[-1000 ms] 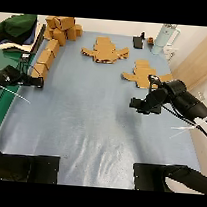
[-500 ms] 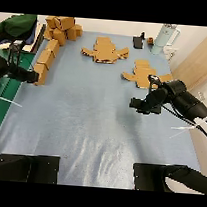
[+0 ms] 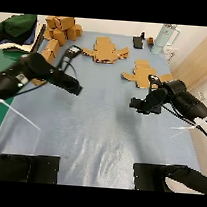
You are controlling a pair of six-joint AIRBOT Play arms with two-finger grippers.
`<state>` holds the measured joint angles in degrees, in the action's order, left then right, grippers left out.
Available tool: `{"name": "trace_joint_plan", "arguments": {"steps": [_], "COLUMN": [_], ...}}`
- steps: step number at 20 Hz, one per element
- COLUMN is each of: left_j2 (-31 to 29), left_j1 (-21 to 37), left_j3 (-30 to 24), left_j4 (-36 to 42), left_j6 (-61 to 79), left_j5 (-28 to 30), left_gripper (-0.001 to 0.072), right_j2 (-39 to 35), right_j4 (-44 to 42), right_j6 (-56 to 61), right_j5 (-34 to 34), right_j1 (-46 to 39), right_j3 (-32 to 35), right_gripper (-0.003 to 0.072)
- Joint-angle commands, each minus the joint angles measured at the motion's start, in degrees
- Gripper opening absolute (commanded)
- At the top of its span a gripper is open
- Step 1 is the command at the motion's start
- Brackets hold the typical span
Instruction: Fold the box.
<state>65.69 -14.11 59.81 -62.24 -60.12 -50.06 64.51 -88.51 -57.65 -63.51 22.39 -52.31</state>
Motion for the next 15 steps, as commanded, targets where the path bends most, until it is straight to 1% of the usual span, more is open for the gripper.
{"name": "trace_joint_plan", "arguments": {"steps": [1, 4, 15], "left_j2": [4.44, 7.04, 7.13], "left_j1": [-7.02, -7.23, -7.23], "left_j3": [0.26, 0.24, 0.24], "left_j4": [0.50, 0.50, 0.52], "left_j6": [-5.68, -8.09, -8.07], "left_j5": [1.68, 1.66, 1.64], "left_gripper": [0.0014, 0.0014, 0.0015], "right_j2": [0.04, 0.04, 0.04], "right_j4": [-0.02, -0.02, -0.02], "right_j6": [0.02, 0.02, 0.02], "right_j5": [0.00, 0.02, 0.02], "right_j1": [0.00, 0.00, 0.00], "right_j3": [-0.04, -0.04, -0.04], "right_gripper": [0.0007, 0.0007, 0.0007]}}
